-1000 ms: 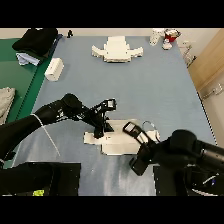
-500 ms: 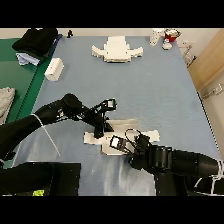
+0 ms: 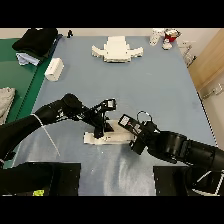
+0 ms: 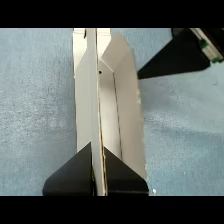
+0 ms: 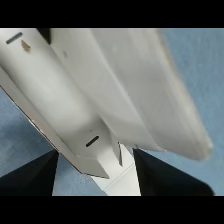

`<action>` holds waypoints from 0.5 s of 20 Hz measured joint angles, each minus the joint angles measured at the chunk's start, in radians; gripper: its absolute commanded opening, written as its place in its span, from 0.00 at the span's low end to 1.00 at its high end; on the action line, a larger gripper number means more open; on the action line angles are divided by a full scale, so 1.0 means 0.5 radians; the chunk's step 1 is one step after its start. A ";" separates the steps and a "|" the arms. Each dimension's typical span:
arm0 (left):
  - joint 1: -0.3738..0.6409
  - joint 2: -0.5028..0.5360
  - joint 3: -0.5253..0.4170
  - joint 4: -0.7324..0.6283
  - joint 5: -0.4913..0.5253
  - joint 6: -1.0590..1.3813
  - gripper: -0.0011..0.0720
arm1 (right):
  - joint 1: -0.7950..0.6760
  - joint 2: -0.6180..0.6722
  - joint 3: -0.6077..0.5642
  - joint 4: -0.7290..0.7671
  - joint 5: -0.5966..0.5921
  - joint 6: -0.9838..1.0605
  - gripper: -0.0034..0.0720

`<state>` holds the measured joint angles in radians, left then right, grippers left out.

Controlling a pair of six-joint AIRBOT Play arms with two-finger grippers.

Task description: Fold the box.

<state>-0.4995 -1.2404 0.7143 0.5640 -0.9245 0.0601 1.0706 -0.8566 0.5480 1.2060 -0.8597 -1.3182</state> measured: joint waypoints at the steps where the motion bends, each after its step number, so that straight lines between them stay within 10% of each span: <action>1: 0.000 0.000 0.000 0.000 0.000 -0.001 0.03 | -0.040 0.014 0.000 0.031 0.002 -0.018 0.99; 10: 0.000 0.000 0.001 0.000 -0.002 -0.001 0.04 | -0.463 0.040 -0.001 0.558 0.111 -0.864 1.00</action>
<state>-0.4995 -1.2404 0.7147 0.5640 -0.9253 0.0597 0.8391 -0.8364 0.5476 1.4849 -0.8043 -1.7500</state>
